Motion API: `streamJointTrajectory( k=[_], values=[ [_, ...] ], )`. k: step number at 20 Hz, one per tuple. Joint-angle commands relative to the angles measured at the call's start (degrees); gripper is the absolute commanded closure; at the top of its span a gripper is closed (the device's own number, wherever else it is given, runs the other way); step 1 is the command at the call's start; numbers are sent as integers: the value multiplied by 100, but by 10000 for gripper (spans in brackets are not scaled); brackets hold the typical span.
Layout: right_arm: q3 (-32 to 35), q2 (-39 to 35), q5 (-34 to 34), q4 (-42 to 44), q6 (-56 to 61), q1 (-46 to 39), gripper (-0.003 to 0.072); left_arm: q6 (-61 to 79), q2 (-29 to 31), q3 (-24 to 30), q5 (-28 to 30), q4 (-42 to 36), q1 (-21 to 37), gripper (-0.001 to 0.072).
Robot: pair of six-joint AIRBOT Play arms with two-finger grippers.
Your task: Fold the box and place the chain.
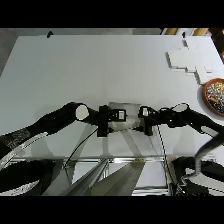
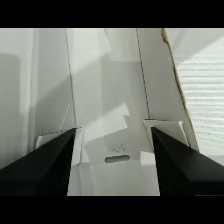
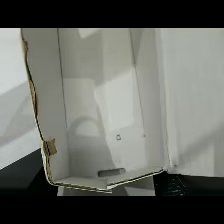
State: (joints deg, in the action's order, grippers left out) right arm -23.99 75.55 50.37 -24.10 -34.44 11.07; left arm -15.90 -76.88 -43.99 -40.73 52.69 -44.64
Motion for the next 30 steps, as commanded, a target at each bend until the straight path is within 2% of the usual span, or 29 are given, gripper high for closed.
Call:
streamJointTrajectory(
  k=[1, 4, 5, 7, 8, 9, 13, 15, 18, 21, 25, 30],
  values=[
    [2, 4, -7, 9, 7, 0, 272, 44, -22, -2, 4, -61, -11, 117],
    [2, 4, -4, 9, 7, 0, 272, 11, -7, -2, -66, -57, -9, 129],
    [2, 4, -7, 9, 7, 0, 272, -87, 15, -2, -129, -35, 0, 230],
    [2, 4, -7, 9, 7, 0, 272, -562, 197, -2, -378, 201, 15, 518],
    [2, 4, -4, 9, 7, 0, 272, -868, 345, -2, -555, 350, 39, 637],
    [2, 4, -7, 9, 7, 0, 272, -1224, 516, -2, -732, 540, 59, 682],
    [2, 4, -7, 9, 7, 0, 272, -3788, 1270, -2, -1261, 1488, 306, 681],
    [2, 4, -7, 9, 7, 0, 272, -5257, 1576, -2, -1440, 2111, 511, 706],
    [2, 4, -4, 9, 7, 0, 272, -7158, 1735, 0, -1574, 2686, 1025, 706],
    [2, 4, -4, 9, 7, 0, 272, -8188, 1576, 146, -1563, 2291, 1381, 702],
    [2, 4, -7, 9, 7, 0, 272, -8183, 1056, 555, -1204, 1132, 1384, 702],
    [2, 4, -7, 9, 7, 0, 272, -8185, 444, 577, -1204, 758, 1309, 705]
  ],
)
